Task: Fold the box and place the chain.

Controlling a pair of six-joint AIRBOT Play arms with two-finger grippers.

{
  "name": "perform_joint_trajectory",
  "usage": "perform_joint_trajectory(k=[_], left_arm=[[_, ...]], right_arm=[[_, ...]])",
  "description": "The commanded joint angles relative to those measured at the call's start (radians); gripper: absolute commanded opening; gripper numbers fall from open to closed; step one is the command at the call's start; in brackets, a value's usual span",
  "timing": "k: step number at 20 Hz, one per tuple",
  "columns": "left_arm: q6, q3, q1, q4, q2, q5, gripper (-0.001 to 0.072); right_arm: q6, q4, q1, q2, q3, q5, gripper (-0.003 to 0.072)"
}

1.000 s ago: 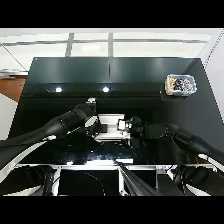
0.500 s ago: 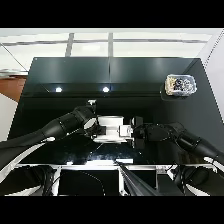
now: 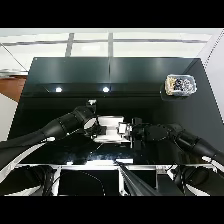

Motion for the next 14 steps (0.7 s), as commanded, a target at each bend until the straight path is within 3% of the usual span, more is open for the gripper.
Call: perform_joint_trajectory(k=[1,5,9,14], left_arm=[[0.0,-0.001,0.0,-0.002,-0.001,0.002,0.0031],[0.0,-0.001,-0.001,-0.002,-0.001,0.002,0.003],[0.0,-0.001,0.0,-0.002,-0.001,0.001,0.003],[0.0,-0.001,-0.001,-0.002,-0.001,0.002,0.0031]], right_arm=[[0.027,0.061,0.008,-0.003,0.0,0.004,0.0186],[0.053,0.068,0.04,-0.032,0.001,0.023,0.0186],[0.087,0.068,0.074,-0.039,0.001,0.115,0.0187],[0.113,0.069,0.074,-0.039,0.001,0.121,0.0187]])
